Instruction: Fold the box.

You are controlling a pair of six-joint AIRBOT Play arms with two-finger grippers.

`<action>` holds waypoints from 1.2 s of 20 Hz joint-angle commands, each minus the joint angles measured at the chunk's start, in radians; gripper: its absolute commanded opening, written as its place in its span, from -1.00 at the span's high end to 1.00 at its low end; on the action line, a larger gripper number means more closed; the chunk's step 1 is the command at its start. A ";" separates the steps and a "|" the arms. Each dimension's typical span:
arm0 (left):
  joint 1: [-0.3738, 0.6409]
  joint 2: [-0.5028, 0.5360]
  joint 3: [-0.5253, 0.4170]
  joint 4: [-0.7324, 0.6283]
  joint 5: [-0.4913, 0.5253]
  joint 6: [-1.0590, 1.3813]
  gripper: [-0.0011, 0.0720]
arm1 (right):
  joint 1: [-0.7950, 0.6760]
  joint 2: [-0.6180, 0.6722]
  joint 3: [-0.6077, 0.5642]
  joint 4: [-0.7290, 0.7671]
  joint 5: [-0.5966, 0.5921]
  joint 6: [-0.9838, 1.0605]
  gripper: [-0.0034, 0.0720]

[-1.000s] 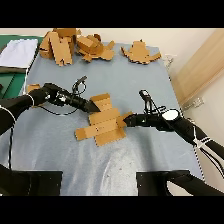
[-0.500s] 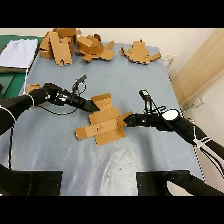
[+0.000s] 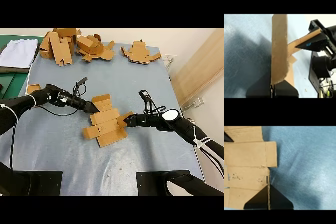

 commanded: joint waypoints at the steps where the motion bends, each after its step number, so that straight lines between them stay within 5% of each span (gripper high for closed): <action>1: 0.000 -0.005 0.002 -0.039 -0.006 0.056 0.94 | 0.001 0.000 0.000 0.002 0.002 0.001 0.90; 5: 0.000 -0.004 0.005 -0.087 -0.033 0.142 0.94 | 0.001 0.000 0.000 0.004 0.013 0.018 0.90; 9: -0.007 -0.004 0.005 -0.084 -0.188 0.222 0.94 | -0.001 0.000 0.000 -0.029 -0.013 0.068 0.88; 10: -0.011 -0.004 0.005 -0.076 -0.201 0.229 0.94 | -0.002 0.000 0.000 -0.053 -0.023 0.088 0.65; 15: -0.060 -0.002 0.005 0.019 -0.229 0.258 0.94 | -0.023 0.001 0.018 -0.097 -0.082 0.201 0.60; 22: -0.085 0.002 0.005 0.053 -0.232 0.301 0.94 | -0.026 -0.002 0.014 -0.263 -0.018 0.349 0.62; 23: -0.085 0.002 0.005 0.059 -0.230 0.303 0.94 | -0.026 -0.002 0.014 -0.285 -0.005 0.363 0.59; 24: -0.085 0.002 0.005 0.072 -0.230 0.304 0.94 | -0.026 -0.001 0.015 -0.307 -0.004 0.383 0.26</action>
